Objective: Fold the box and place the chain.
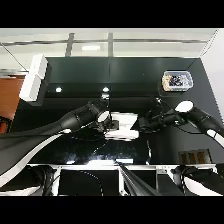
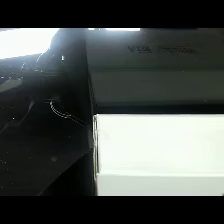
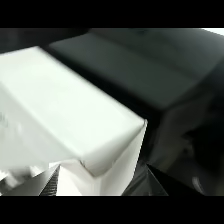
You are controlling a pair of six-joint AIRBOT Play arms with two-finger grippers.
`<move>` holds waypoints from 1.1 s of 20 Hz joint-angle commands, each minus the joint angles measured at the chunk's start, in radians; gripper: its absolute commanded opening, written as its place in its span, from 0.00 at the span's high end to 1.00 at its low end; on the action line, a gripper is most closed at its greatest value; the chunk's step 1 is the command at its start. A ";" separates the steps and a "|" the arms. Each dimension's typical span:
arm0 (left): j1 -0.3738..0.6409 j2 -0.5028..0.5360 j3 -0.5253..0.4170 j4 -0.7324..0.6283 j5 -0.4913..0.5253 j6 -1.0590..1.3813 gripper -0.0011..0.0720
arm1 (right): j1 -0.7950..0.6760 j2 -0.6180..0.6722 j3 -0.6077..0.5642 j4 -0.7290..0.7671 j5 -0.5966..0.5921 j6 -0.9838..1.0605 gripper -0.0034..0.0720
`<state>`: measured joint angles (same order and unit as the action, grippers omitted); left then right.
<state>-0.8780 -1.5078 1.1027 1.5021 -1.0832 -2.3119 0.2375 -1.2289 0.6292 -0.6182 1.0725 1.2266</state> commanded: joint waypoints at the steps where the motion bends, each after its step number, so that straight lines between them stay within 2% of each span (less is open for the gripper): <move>1: 0.000 0.000 0.000 0.000 0.001 0.000 0.95 | 0.193 0.000 0.101 -0.273 -0.127 0.392 0.15; 2: 0.000 0.000 0.000 0.000 0.001 0.000 0.95 | 0.241 0.000 0.129 -0.360 -0.128 0.478 0.15; 3: 0.000 0.000 0.000 0.000 0.001 0.000 0.95 | 0.285 0.000 0.156 -0.442 -0.126 0.553 0.23; 5: 0.000 0.000 0.000 0.000 0.000 0.000 0.95 | 0.345 0.000 0.193 -0.567 -0.101 0.684 0.23; 6: 0.000 0.000 0.000 0.000 0.000 0.000 0.95 | 0.367 0.000 0.201 -0.613 -0.084 0.740 0.31; 8: 0.000 0.000 0.000 0.000 0.000 0.000 0.95 | 0.401 0.000 0.203 -0.679 -0.056 0.826 0.33; 9: 0.000 0.000 0.000 0.000 -0.003 0.000 0.95 | 0.422 0.000 0.203 -0.727 -0.046 0.853 0.41; 10: 0.000 0.000 0.000 0.000 -0.010 0.000 0.95 | 0.450 0.000 0.204 -0.790 -0.040 0.909 0.41; 11: 0.000 0.000 0.000 0.000 -0.016 0.000 0.95 | 0.473 0.000 0.205 -0.824 -0.045 0.954 0.46; 16: 0.000 0.000 0.000 0.000 -0.017 0.000 0.95 | 0.512 -0.027 0.205 -0.841 -0.061 1.075 0.48; 17: 0.000 0.000 0.000 0.000 -0.017 0.000 0.95 | 0.511 -0.033 0.205 -0.842 -0.059 1.084 0.49; 18: 0.000 0.000 0.000 0.000 -0.017 0.000 0.95 | 0.511 -0.039 0.206 -0.839 -0.063 1.090 0.55; 22: 0.000 0.000 0.000 0.000 -0.017 0.000 0.95 | 0.512 -0.057 0.206 -0.830 -0.062 1.121 0.55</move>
<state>-0.8780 -1.5078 1.1027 1.5017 -1.1023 -2.3119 0.7452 -1.2736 0.8337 -1.4441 1.0088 2.3062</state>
